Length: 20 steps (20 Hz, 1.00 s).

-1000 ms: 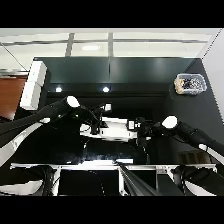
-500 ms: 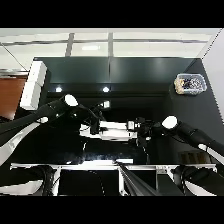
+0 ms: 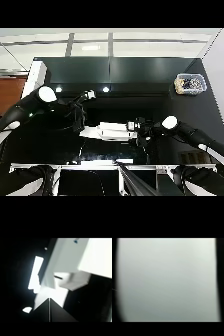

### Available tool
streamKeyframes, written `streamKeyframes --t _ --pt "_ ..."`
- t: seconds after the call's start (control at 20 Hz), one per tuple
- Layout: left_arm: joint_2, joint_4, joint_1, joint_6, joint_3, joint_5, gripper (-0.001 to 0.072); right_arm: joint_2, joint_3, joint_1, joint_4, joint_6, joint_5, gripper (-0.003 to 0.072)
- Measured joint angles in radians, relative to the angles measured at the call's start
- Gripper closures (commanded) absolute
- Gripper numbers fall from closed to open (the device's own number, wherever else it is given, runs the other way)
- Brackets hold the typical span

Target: Fold the box and place the chain.

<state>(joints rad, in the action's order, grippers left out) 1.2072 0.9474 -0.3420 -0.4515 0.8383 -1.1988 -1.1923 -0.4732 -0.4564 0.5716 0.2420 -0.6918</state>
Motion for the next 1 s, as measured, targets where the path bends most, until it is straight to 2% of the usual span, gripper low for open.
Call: streamKeyframes --t 0.1,0.25,0.45,0.65,0.75,0.85,1.0 --pt "-0.04 -0.004 -0.008 -0.095 -0.032 -0.052 0.0677 0.0 0.0 0.0 0.017 0.0 -0.002 0.0578" --pt "-0.067 -0.078 -0.055 -0.169 -0.11 -0.072 0.0677 0.0 0.0 0.0 0.034 0.001 -0.004 0.0576" --pt "-0.079 -0.26 -0.133 -0.15 -0.184 0.027 0.0676 0.0 0.0 0.0 0.045 0.001 -0.005 0.0578" --pt "-0.076 -0.478 -0.14 -0.061 -0.205 0.23 0.0675 0.0 0.0 0.0 0.049 0.001 -0.005 0.0579" --pt "-0.063 -0.545 -0.138 -0.026 -0.209 0.355 0.0676 0.0 0.0 0.0 0.05 0.001 -0.004 0.0579" --pt "-0.042 -0.574 -0.136 -0.008 -0.211 0.465 0.0676 0.0 0.0 0.0 0.05 0.001 -0.004 0.0579" --pt "0.007 -0.546 -0.136 0.005 -0.212 0.545 0.0676 0.0 0.0 0.0 0.05 0.001 -0.003 0.0579"
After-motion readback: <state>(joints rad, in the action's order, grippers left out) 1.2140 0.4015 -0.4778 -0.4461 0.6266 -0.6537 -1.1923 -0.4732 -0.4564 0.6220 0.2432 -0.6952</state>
